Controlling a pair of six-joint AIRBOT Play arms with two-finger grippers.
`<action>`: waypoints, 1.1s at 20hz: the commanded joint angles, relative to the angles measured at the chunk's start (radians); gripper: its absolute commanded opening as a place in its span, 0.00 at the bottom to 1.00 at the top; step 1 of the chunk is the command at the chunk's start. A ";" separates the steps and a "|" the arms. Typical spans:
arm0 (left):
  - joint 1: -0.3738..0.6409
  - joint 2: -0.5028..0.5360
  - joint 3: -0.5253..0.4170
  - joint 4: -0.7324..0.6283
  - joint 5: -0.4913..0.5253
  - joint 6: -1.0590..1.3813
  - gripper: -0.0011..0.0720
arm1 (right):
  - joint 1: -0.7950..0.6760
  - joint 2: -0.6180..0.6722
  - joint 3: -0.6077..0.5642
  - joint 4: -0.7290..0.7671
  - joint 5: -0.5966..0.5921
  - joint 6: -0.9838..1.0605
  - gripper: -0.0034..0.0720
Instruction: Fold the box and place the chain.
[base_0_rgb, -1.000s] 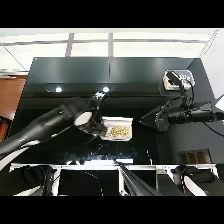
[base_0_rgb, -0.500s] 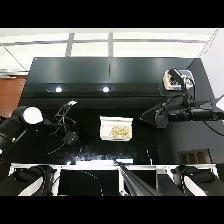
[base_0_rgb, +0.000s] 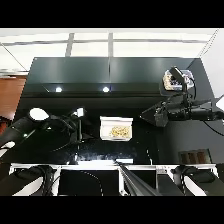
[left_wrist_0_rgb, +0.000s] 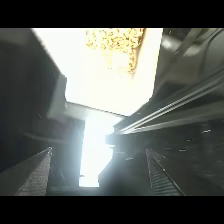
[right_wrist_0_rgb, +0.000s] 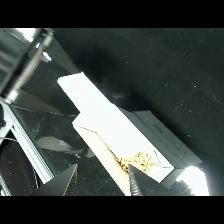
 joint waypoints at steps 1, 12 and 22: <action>-0.089 -0.072 -0.003 -0.040 0.092 0.172 0.99 | 0.001 0.001 0.001 -0.004 -0.003 0.005 0.56; -0.150 -0.147 0.040 -0.092 0.104 0.104 0.99 | 0.001 0.001 0.001 -0.006 -0.008 0.005 0.56; -0.209 -0.147 0.041 -0.092 0.173 0.104 0.99 | 0.001 0.001 0.001 -0.006 -0.008 0.005 0.56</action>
